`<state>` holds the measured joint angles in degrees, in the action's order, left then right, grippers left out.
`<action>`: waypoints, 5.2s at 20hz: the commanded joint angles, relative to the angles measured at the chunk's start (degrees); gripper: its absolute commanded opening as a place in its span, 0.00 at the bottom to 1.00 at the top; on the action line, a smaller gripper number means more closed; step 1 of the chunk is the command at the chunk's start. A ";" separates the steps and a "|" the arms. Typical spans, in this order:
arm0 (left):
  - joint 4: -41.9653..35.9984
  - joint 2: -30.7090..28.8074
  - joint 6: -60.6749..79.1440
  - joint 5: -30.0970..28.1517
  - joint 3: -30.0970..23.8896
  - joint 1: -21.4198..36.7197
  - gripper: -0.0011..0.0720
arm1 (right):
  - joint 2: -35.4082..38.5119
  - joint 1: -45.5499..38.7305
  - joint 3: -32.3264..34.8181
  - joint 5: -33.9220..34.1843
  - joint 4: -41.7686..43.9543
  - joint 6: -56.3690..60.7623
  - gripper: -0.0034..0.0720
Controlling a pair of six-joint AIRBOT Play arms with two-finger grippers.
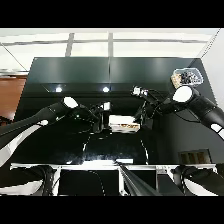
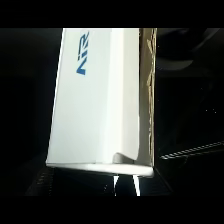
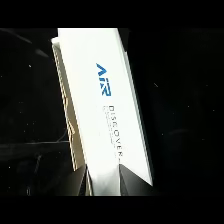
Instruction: Fold the box and place the chain.
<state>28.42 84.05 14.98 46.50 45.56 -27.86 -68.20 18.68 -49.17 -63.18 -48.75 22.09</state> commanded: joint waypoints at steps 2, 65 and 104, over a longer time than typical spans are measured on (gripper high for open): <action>0.02 0.04 0.00 0.07 0.04 0.02 0.58 | 0.02 0.07 1.46 0.26 -0.44 0.04 0.33; 0.26 -0.22 0.02 0.66 0.07 0.13 0.62 | 3.89 -10.49 4.31 -6.23 19.30 26.97 0.06; 13.55 6.16 -27.50 9.35 19.93 -10.62 0.98 | 17.53 -23.43 4.17 -10.69 0.66 34.53 0.06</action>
<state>40.34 89.84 -10.74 54.22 65.39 -38.46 -50.70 -4.73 -45.01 -73.87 -48.10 56.60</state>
